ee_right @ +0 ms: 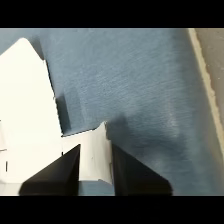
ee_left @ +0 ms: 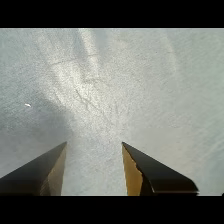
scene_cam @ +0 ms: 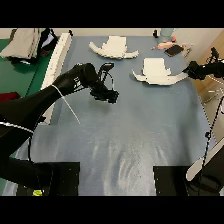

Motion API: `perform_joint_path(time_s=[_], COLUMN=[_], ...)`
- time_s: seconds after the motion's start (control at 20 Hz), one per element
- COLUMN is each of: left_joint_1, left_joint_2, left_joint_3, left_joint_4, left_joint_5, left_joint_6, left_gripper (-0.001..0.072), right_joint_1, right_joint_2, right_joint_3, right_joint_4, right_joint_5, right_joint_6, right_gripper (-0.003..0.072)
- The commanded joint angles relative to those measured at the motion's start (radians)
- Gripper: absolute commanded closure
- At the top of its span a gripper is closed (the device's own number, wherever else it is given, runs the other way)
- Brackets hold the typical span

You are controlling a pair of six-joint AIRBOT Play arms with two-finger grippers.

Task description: Fold the box.

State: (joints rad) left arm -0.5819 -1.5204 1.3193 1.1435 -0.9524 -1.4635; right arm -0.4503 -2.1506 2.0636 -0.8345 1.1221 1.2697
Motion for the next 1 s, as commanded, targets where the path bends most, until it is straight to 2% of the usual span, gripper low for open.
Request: perform_joint_path(time_s=[0.0, 0.05, 0.1, 0.3, 0.55, 0.75, 0.95], left_joint_1=[0.016, 0.030, 0.047, 0.127, 0.182, 0.185, 0.190], left_joint_2=[0.000, 0.002, 0.002, 0.016, 0.036, 0.062, 0.197], left_joint_3=[0.001, 0.001, 0.001, 0.001, 0.001, -0.001, -0.082], left_joint_4=[-0.013, -0.024, -0.036, -0.056, -0.051, -0.058, -0.060], left_joint_5=[-0.009, -0.024, -0.043, -0.137, -0.253, -0.254, -0.231], left_joint_6=[-0.028, -0.030, -0.030, -0.029, 0.053, 0.161, 0.200], left_gripper=[0.0185, 0.0185, 0.0185, 0.0185, 0.0185, 0.0185, 0.0184], right_joint_1=[0.020, 0.025, 0.027, 0.040, 0.074, 0.127, 0.201], right_joint_2=[-0.001, -0.001, 0.000, 0.017, 0.163, 0.367, 0.674], right_joint_3=[0.000, 0.000, 0.000, -0.015, -0.209, -0.488, -0.920], right_joint_4=[-0.002, -0.007, -0.007, 0.001, 0.017, 0.017, 0.035], right_joint_5=[0.048, 0.062, 0.085, 0.182, 0.198, 0.119, -0.056], right_joint_6=[-0.007, -0.007, -0.007, -0.014, -0.014, -0.039, -0.048], right_gripper=[0.0478, 0.0561, 0.0681, 0.0686, 0.0686, 0.0687, 0.0687])
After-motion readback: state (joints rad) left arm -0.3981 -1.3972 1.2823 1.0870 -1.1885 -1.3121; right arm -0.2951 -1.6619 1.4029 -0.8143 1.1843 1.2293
